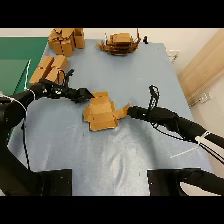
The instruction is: Fold the box.
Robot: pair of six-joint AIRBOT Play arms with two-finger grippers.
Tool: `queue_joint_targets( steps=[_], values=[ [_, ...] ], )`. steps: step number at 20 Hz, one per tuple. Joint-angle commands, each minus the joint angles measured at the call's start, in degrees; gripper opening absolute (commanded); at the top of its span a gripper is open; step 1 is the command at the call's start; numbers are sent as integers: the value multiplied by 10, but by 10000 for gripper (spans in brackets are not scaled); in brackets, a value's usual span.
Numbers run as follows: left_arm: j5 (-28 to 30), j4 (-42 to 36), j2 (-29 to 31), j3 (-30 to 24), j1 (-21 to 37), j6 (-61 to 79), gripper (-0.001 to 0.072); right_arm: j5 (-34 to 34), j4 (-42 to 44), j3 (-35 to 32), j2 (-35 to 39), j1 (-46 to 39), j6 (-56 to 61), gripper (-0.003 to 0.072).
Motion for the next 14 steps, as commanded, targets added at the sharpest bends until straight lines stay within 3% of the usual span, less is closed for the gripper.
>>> queue_joint_targets(
  steps=[1,8,14],
  values=[
    [-20,-10,-11,11,-1,-9,685,0,0,0,0,0,6,2],
    [-56,-11,-25,11,-11,-10,685,12,-15,0,0,0,-37,2],
    [-73,-65,-25,14,-11,38,684,6,-15,0,-7,0,-40,2]
  ],
)
